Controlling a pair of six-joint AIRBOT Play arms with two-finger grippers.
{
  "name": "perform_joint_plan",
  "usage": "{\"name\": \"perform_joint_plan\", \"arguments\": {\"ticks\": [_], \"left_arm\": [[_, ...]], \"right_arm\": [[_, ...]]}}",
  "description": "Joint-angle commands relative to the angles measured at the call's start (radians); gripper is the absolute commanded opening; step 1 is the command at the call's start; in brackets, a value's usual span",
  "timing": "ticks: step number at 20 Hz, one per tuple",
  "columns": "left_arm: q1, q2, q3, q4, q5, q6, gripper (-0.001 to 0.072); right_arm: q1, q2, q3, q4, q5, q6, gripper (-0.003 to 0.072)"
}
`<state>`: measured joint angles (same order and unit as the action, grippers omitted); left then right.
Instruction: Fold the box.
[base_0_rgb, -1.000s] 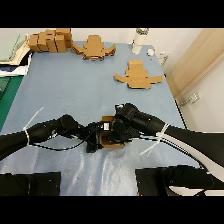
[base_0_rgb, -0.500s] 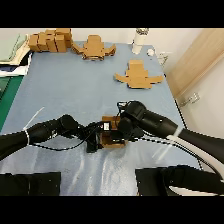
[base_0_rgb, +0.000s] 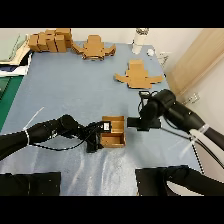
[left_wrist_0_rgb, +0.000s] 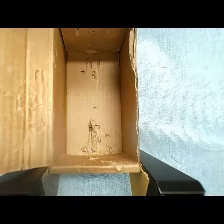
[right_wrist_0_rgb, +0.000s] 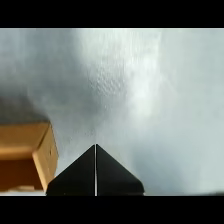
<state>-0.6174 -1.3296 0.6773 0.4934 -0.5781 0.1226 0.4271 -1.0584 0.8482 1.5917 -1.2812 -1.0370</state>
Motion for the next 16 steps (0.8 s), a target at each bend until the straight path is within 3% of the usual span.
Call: {"name": "perform_joint_plan", "arguments": {"ticks": [1, 3, 5, 7, 9, 16], "left_arm": [[0.000, 0.000, 0.000, 0.000, 0.000, 0.000, 0.0411], [0.000, 0.000, 0.000, 0.000, 0.000, 0.000, 0.0412], [0.000, 0.000, 0.000, 0.000, 0.000, 0.000, 0.0411], [0.000, 0.000, 0.000, 0.000, 0.000, 0.000, 0.0411], [0.000, 0.000, 0.000, 0.000, 0.000, 0.000, 0.0411], [0.000, 0.000, 0.000, 0.000, 0.000, 0.000, 0.0412]], "right_arm": [[-0.295, -0.145, -0.006, 0.519, 0.216, -0.531, 0.0004], [-0.387, -0.273, 0.007, 0.866, 0.182, -0.872, 0.0003], [-0.397, -0.355, 0.040, 1.034, 0.087, -1.088, 0.0004], [-0.360, -0.372, 0.063, 1.049, 0.002, -1.242, 0.0004], [-0.310, -0.331, 0.055, 0.988, -0.004, -1.310, 0.0004], [-0.123, 0.034, -0.241, 0.864, 0.324, -1.465, 0.0005]]}}
